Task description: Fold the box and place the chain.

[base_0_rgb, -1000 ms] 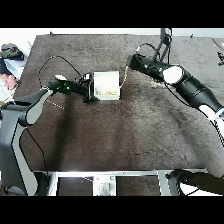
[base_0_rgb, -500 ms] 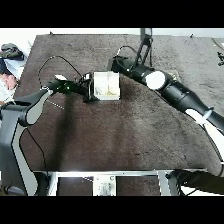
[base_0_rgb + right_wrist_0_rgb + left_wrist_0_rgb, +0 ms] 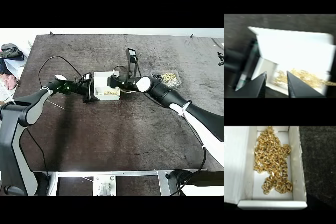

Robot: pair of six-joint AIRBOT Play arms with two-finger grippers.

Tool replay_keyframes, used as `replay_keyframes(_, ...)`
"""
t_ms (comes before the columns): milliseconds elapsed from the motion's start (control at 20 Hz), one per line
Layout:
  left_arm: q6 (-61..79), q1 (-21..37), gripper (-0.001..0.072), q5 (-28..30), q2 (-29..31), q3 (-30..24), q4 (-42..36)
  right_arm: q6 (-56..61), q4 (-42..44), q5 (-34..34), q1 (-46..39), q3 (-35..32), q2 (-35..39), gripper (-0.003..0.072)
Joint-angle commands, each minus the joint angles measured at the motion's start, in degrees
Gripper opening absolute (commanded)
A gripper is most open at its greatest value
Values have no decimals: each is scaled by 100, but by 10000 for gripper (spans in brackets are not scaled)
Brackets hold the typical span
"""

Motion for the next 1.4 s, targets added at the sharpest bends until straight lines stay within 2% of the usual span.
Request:
replay_keyframes(0,0,2,536,0,0,4,2,9,-555,868,-584,-96,153,286)
replay_keyframes(200,2,2,536,0,0,4,2,302,-577,754,-1606,-699,391,287)
replay_keyframes(450,2,0,536,0,0,4,2,1043,-573,-308,-2288,-1445,280,288)
replay_keyframes(500,2,2,536,0,0,4,2,1038,-511,-535,-2271,-1462,168,322)
replay_keyframes(550,2,0,536,0,0,4,2,1040,-490,-743,-2256,-1449,46,434)
replay_keyframes(800,2,2,536,0,0,4,2,1040,59,-1589,-2256,-1322,-527,401)
replay_keyframes(950,2,2,536,0,0,4,2,1040,205,-1589,-2253,-1005,-844,400)
replay_keyframes(1000,2,2,536,0,0,4,2,1040,201,-1482,-2256,-857,-960,291)
replay_keyframes(1050,2,2,536,0,0,4,2,1040,203,-1373,-2256,-728,-1071,213)
replay_keyframes(1150,2,2,536,-2,0,4,2,1038,267,-1366,-2232,-678,-1134,211)
replay_keyframes(1200,2,2,536,0,0,4,2,1012,262,-1311,-2223,-678,-1123,50)
replay_keyframes(1250,2,2,536,0,0,4,2,1014,243,-1233,-2214,-678,-1091,8)
replay_keyframes(1350,2,2,536,0,0,4,2,833,240,-1036,-2120,-678,-859,7)
